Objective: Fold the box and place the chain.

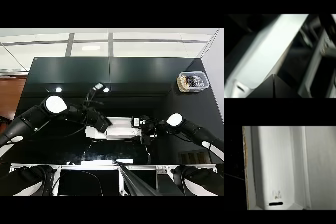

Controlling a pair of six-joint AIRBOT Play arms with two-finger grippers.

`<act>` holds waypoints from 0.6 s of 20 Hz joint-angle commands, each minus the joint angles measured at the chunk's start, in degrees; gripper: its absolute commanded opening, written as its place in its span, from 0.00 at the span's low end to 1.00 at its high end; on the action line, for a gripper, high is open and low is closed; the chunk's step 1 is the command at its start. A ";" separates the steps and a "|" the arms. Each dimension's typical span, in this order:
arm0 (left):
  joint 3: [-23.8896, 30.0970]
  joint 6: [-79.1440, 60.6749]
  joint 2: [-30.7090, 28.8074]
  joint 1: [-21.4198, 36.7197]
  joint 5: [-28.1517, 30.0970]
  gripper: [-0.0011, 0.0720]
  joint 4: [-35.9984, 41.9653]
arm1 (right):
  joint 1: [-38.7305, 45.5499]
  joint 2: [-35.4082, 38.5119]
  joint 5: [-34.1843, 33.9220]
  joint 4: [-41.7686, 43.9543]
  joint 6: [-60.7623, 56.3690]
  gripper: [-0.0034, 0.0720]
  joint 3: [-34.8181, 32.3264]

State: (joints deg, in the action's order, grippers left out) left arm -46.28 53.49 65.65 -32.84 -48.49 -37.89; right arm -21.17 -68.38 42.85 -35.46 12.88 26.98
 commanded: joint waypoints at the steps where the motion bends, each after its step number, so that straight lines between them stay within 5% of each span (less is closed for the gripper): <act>1: 0.70 -2.47 1.38 0.11 15.67 0.05 3.87 | -0.02 -0.04 -0.02 0.00 -0.02 0.27 -0.04; 8: 0.66 -7.58 10.67 -0.59 6.69 0.05 -1.64 | -0.02 -0.04 -0.02 0.04 -0.02 0.27 -0.04; 12: 0.63 -6.40 11.13 -1.51 6.93 0.05 -8.24 | -0.02 -0.04 -0.02 0.09 -0.02 0.27 -0.04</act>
State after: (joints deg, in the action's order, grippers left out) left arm -45.65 46.85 75.68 -33.78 -40.36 -41.25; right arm -21.17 -68.38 42.83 -35.46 12.88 26.98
